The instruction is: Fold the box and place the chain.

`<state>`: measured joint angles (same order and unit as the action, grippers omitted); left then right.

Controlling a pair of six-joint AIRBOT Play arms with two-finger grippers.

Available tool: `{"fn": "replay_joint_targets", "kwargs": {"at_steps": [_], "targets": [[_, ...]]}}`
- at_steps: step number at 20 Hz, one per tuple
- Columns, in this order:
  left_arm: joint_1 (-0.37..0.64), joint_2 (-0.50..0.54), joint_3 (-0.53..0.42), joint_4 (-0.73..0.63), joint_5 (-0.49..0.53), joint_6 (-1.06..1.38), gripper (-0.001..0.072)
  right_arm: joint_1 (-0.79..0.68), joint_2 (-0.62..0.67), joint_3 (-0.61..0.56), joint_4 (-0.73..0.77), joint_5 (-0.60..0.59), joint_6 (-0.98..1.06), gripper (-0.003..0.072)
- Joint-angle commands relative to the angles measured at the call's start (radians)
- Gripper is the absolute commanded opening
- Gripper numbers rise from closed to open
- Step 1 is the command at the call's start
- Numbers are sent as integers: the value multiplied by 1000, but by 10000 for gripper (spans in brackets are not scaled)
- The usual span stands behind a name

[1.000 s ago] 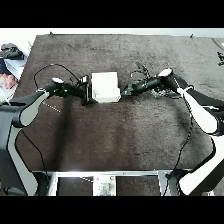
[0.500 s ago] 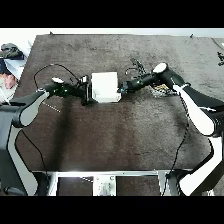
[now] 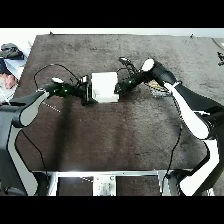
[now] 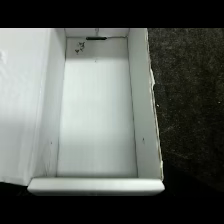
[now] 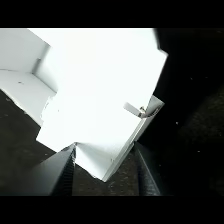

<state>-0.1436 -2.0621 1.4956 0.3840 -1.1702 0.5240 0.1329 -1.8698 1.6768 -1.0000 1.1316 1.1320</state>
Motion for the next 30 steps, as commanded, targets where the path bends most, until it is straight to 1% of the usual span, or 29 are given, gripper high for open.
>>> {"fn": "replay_joint_targets", "kwargs": {"at_steps": [1, 8, 9, 10, 14, 15, 16, 22, 26, 30], "targets": [[0, -1, 0, 0, 0, 0, 467, 33, -3, 11, -99, -29, 63, 418], [0, -1, 0, 0, 0, 0, 467, 50, -3, 11, -105, -74, 96, 416], [0, -1, 0, 0, 0, 0, 467, 51, -3, 11, -111, -82, 99, 397], [0, 0, 0, 0, 0, 0, 467, 54, -11, 20, -121, -72, 106, 352], [0, -1, 0, 0, 0, 0, 467, 79, -97, 146, -220, 28, 172, 356], [0, -1, 0, 0, 0, 0, 467, 85, -107, 166, -247, 45, 188, 366], [0, -1, 0, 0, 0, 0, 467, 93, -111, 175, -280, 53, 205, 398], [0, -1, 0, 0, 0, 0, 467, 133, -113, 177, -442, 39, 336, 389], [0, -1, 0, 0, 0, 0, 467, 142, -116, 179, -473, 51, 438, 388], [0, -1, 0, -1, 0, 0, 467, 165, -119, 181, -501, 50, 484, 386]]}}
